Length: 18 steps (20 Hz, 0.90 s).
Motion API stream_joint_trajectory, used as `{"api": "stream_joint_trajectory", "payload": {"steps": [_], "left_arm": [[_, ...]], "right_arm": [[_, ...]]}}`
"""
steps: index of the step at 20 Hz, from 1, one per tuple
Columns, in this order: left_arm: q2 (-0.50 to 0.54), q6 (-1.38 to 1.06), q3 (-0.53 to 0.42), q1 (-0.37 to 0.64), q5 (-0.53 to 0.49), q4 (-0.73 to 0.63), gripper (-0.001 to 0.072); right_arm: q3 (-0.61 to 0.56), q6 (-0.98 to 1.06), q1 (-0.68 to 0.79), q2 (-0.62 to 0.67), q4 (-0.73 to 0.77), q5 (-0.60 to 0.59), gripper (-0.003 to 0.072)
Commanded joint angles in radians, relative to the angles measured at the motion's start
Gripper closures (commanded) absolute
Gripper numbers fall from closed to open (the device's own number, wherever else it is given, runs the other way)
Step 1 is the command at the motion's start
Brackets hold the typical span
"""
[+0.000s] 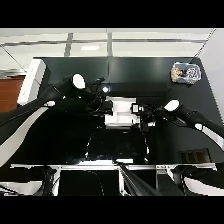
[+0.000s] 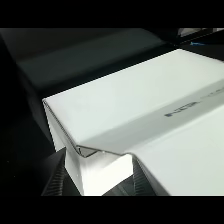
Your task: Fold the box and place the chain.
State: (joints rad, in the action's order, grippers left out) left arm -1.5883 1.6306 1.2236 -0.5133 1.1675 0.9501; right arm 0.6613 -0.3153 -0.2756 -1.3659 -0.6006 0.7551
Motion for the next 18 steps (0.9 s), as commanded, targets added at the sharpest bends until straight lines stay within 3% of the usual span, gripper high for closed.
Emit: {"api": "stream_joint_trajectory", "payload": {"steps": [1, 8, 18], "left_arm": [[0.001, 0.055, 0.001, -0.021, -0.01, 0.063, 0.0244], [0.0, 0.188, 0.001, -0.062, -0.064, 0.213, 0.0244], [-0.018, 0.421, 0.002, -0.108, -0.06, 0.412, 0.0245]], "right_arm": [[0.001, 0.001, 0.0, -0.001, 0.0, 0.0, 0.0228], [0.001, 0.001, 0.0, -0.001, 0.0, 0.0, 0.0228], [0.001, 0.001, 0.0, -0.001, 0.0, -0.001, 0.0228]]}}
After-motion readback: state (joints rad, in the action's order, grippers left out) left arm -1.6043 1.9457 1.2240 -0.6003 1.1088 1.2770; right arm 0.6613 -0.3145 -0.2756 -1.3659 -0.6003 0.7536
